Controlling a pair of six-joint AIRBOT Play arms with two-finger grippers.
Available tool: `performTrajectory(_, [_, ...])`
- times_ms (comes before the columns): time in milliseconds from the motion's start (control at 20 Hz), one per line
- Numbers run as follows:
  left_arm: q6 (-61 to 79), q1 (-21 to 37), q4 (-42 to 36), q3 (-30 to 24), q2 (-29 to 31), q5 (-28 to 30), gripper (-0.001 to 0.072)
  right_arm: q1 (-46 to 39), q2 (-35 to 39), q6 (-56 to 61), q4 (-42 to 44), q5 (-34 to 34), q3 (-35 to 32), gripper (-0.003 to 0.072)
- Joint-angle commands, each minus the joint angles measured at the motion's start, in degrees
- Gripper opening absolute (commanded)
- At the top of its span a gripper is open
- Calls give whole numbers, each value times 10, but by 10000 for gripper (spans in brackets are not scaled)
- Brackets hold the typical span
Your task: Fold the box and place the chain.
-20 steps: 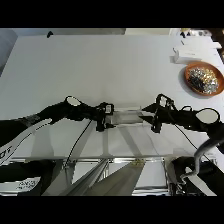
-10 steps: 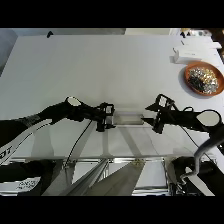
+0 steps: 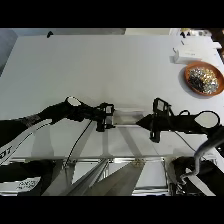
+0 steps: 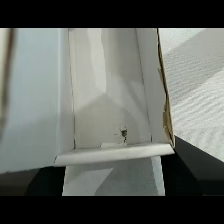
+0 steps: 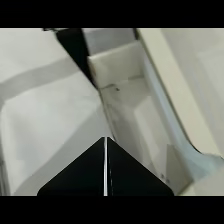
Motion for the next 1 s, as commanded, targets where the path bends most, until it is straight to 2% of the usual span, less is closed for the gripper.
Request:
performTrajectory(0, [0,0,0,0,0,0,252,60,-22,-27,56,-123,0,24])
performTrajectory(150, [0,0,0,0,0,0,252,86,-80,-27,110,-295,0,22])
performTrajectory(250, [0,0,0,0,0,-1,252,86,-109,-27,154,-378,0,21])
performTrajectory(350, [0,0,0,0,0,-1,252,86,-125,-26,170,-430,1,20])
performTrajectory(600, [0,0,0,0,0,-1,252,86,-199,-24,170,-393,1,20])
performTrajectory(950, [0,0,0,0,0,-1,252,86,-178,3,168,-328,12,22])
